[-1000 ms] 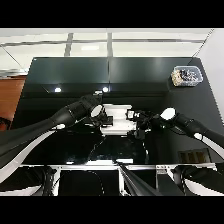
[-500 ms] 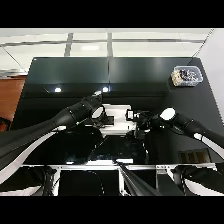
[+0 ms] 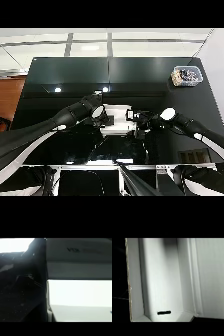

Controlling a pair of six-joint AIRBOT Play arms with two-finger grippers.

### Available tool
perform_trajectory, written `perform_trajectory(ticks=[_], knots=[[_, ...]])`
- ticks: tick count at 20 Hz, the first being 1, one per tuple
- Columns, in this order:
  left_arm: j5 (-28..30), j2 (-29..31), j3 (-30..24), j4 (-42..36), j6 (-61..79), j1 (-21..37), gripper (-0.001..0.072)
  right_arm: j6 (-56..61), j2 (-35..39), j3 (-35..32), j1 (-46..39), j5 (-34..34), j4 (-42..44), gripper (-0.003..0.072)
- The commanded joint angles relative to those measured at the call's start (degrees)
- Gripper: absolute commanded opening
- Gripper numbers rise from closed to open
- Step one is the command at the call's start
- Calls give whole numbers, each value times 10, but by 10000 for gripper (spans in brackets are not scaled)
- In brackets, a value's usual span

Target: Fold the box and place the chain.

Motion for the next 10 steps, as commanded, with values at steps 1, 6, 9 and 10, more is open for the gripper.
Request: perform_trajectory(ticks=[1, 6, 9, 10], knots=[[4, 0, 1, -4, 21, 0, 25, 0, 0, 0, 0, 0, 1, 434], [3, 0, 1, -2, 21, 0, 25, 2, 2, 1, -2, -6, -22, 717], [1, 1, 2, -2, 30, 0, 25, 17, 36, 1, -22, 29, -57, 709], [0, 1, 2, -2, 30, 0, 25, 17, 49, 1, -30, 45, -64, 708]])
